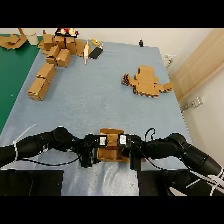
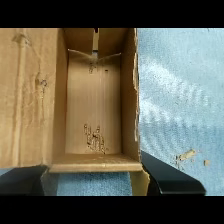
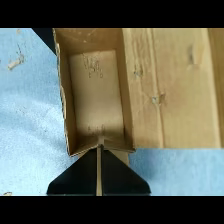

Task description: Fold the box.

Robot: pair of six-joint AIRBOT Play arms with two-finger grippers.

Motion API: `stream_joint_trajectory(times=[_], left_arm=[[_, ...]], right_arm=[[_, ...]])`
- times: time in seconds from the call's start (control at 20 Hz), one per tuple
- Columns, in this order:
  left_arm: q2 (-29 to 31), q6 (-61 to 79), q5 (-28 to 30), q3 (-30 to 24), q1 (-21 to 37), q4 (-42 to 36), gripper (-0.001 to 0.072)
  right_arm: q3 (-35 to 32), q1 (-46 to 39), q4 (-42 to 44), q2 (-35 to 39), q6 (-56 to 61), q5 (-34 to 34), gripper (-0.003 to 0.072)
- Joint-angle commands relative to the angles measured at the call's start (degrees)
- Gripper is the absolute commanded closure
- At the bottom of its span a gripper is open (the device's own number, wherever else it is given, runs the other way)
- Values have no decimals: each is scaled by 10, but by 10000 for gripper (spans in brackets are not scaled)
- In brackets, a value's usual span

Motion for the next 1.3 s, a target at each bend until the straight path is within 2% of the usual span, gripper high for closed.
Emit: stream_joint_trajectory(times=[0.0, 0.05, 0.1, 0.2, 0.25, 0.3, 0.45, 0.7, 0.8, 0.9, 0.95, 1.05, 1.15, 1.25], left_arm=[[0, 0, 0, 0, 1, 0, 197], [0, 0, 0, 0, 1, 0, 197], [0, 0, 0, 0, 1, 0, 197], [0, 0, 0, 0, 1, 0, 198], [0, 0, 0, 0, 1, 0, 197], [0, 0, 0, 0, 1, 0, 197], [0, 0, 0, 0, 1, 0, 198], [0, 0, 0, 0, 1, 0, 198], [0, 0, 0, 0, 1, 0, 197], [0, 0, 0, 0, 1, 0, 197], [0, 0, 0, 0, 1, 0, 197], [0, 0, 0, 0, 1, 0, 197], [0, 0, 0, 0, 1, 0, 197], [0, 0, 0, 0, 1, 0, 197]], right_arm=[[0, 17, 5, 0, -8, 21, 614], [0, 18, 7, 0, -8, 21, 505], [0, 18, 15, 0, -8, 21, 449], [0, 19, 24, 0, -8, 21, 420], [0, 19, 24, 0, -8, 20, 286], [0, 19, 26, 0, -8, 19, 201], [-2, 18, 27, 0, -9, 14, 162], [-7, 18, 24, -3, -8, 10, 162], [-5, 18, 8, 0, 41, 2, 183], [10, 12, -50, 13, 139, -41, 515], [21, 9, -82, 23, 183, -67, 533], [39, 6, -132, 50, 249, -114, 681], [56, 6, -196, 79, 367, -140, 682], [65, 5, -309, 106, 563, -167, 681]])
